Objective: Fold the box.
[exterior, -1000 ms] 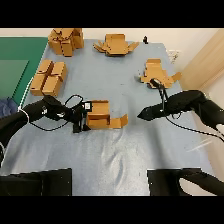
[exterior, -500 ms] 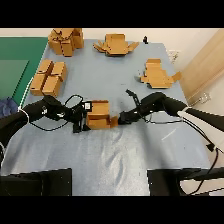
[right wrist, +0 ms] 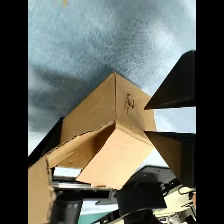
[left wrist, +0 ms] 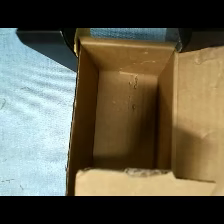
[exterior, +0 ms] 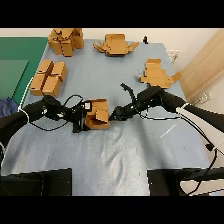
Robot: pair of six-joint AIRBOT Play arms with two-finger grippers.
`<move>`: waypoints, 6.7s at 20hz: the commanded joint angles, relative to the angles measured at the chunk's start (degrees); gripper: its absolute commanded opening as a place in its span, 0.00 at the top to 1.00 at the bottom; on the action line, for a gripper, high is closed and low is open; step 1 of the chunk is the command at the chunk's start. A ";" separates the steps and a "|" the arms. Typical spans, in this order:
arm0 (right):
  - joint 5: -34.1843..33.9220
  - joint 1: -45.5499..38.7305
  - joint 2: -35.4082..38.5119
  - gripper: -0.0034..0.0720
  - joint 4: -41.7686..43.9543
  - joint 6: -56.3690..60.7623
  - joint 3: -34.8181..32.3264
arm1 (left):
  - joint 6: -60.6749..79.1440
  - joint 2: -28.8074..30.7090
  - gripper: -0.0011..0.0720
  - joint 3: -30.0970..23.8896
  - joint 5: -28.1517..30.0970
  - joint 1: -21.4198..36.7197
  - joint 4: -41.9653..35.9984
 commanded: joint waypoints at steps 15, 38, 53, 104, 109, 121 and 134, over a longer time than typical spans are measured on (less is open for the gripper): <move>-2.47 -1.49 2.29 0.65 -5.92 8.28 0.20 | 0.07 0.02 0.76 0.02 -0.13 0.00 -0.04; 7.15 13.51 1.77 0.46 -33.81 42.66 9.53 | 0.07 0.02 0.76 0.02 -0.15 -0.02 -0.04; -4.74 21.09 -6.38 0.62 -52.94 66.34 20.61 | 0.04 0.04 0.76 0.02 -0.22 -0.11 -0.09; -3.41 24.04 -10.80 0.94 -54.51 70.47 21.73 | 0.02 0.04 0.76 0.02 -1.70 -0.11 -0.24; -4.31 24.55 -13.40 0.95 -53.24 70.20 21.73 | 0.02 0.04 0.76 0.02 -1.73 -0.11 -0.22; -8.28 22.86 -4.11 0.46 -57.05 66.82 21.73 | -1.03 0.09 0.76 0.02 -1.70 -0.09 -0.20; 14.21 -4.59 -1.49 0.95 -5.20 14.03 3.87 | -1.01 0.09 0.76 0.02 -1.64 -0.09 -0.20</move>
